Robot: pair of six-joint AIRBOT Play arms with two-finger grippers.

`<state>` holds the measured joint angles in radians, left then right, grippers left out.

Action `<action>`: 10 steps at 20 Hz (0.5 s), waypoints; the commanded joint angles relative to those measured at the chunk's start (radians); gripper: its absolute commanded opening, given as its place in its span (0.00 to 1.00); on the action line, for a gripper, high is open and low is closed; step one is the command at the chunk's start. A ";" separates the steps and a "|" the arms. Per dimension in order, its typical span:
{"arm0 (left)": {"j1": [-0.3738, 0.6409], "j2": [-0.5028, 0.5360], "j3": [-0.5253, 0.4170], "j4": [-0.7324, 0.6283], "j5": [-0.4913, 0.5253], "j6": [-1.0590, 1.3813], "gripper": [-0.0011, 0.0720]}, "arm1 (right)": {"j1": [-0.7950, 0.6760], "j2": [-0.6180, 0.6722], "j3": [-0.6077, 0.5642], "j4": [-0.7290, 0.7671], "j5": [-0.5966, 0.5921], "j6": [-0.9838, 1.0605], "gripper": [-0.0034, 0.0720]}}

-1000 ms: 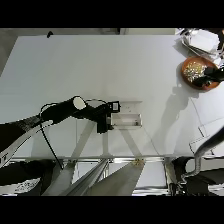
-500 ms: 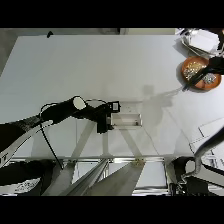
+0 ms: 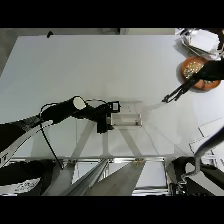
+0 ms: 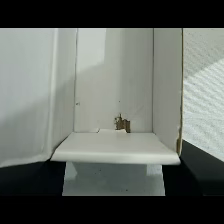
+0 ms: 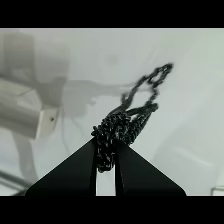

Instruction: Fold the box and place the chain.

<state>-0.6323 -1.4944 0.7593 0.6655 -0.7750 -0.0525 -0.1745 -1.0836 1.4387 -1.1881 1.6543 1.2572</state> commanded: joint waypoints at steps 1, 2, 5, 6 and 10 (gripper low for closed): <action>0.001 0.000 0.001 0.000 0.000 0.000 0.45 | 0.083 0.072 -0.077 0.007 0.039 0.026 0.07; 0.001 0.000 0.001 0.000 0.000 0.000 0.45 | 0.108 0.094 -0.126 0.007 0.027 0.028 0.07; 0.001 0.000 0.001 0.000 0.000 0.000 0.45 | 0.165 0.137 -0.275 0.008 -0.003 0.037 0.07; 0.001 0.000 0.001 0.000 0.000 0.000 0.45 | 0.183 0.144 -0.322 0.008 -0.015 0.042 0.07; 0.001 0.000 0.001 0.000 0.000 0.000 0.45 | 0.280 0.153 -0.485 0.054 -0.128 0.054 0.07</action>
